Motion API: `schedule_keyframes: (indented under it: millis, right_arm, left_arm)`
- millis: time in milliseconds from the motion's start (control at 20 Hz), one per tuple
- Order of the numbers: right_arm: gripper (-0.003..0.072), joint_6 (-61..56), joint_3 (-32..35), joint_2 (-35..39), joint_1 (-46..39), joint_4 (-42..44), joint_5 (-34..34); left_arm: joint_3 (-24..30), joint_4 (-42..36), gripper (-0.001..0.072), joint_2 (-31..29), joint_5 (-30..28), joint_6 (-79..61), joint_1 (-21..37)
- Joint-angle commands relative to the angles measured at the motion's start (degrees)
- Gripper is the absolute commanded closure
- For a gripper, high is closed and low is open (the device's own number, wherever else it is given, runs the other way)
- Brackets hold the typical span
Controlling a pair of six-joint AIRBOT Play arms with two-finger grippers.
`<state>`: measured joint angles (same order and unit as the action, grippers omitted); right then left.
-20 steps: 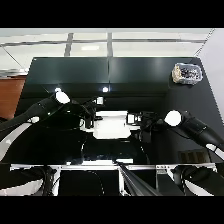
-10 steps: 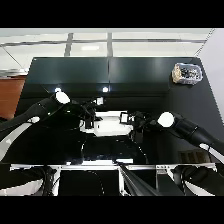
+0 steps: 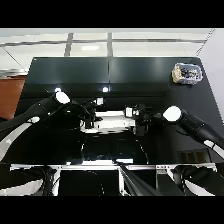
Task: Fold the box and place the chain.
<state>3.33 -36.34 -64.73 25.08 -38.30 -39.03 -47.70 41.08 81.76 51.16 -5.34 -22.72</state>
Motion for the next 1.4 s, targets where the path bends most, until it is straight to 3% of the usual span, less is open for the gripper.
schedule_keyframes:
  millis: [0,650,1350]
  right_arm:
    - [0.0046,10.7,-0.1,-1.5,-3.2,10.4,-1.9]
    - [0.0046,13.4,0.1,-6.9,-1.6,13.2,-5.9]
    - [0.0046,9.4,2.3,-9.2,-1.4,6.3,-3.8]
  left_arm:
    - [0.0,0.0,0.0683,0.0,0.1,0.0,0.0]
    - [0.0,-1.3,0.0683,0.0,0.5,-0.1,-0.5]
    - [0.0,-1.3,0.0683,0.0,0.1,-0.5,-1.7]
